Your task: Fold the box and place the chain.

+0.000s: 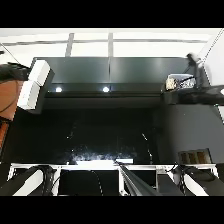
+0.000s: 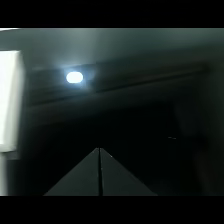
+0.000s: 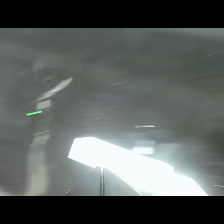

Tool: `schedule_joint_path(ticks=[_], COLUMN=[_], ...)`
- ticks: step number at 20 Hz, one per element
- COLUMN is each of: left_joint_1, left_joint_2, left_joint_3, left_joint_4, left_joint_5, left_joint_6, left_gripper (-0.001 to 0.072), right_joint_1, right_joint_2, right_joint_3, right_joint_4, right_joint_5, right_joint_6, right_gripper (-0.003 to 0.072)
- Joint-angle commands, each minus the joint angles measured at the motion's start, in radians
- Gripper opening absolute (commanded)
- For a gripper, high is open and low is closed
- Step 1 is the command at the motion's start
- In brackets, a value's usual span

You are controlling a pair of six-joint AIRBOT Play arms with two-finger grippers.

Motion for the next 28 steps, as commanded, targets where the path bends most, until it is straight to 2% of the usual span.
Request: schedule_joint_path(ticks=[1,3,4,7,8,10,16,28], left_joint_1=[-0.231,-0.373,-0.436,-0.618,-0.651,-0.669,-0.667,-0.667], left_joint_2=[0.12,0.193,0.226,0.323,0.35,0.393,0.477,0.48], left_joint_3=[-0.016,-0.069,-0.114,-0.315,-0.377,-0.451,-0.454,-0.454], left_joint_4=[0.167,0.299,0.355,0.558,0.582,0.58,0.676,0.674], left_joint_5=[-0.095,-0.08,-0.071,-0.022,0.005,0.04,0.04,0.046], left_joint_6=[-0.33,-0.5,-0.573,-0.813,-0.861,-0.872,-0.908,-0.91], left_gripper=[0.0026,0.0026,0.0026,0.0027,0.0027,0.0028,0.0028,0.003], right_joint_1=[-0.012,-0.011,-0.011,-0.011,-0.011,-0.011,-0.011,-0.011], right_joint_2=[0.094,0.198,0.259,0.435,0.478,0.5,0.499,0.499], right_joint_3=[0.161,0.109,0.038,-0.284,-0.387,-0.478,-0.483,-0.483], right_joint_4=[-0.42,-0.426,-0.426,-0.391,-0.387,-0.39,-0.393,-0.393], right_joint_5=[0.041,0.033,-0.002,-0.183,-0.227,-0.25,-0.254,-0.254], right_joint_6=[0.188,0.198,0.229,0.335,0.361,0.367,0.36,0.36], right_gripper=[0.0018,0.0018,0.0018,0.0018,0.0018,0.0018,0.0018,0.0017])
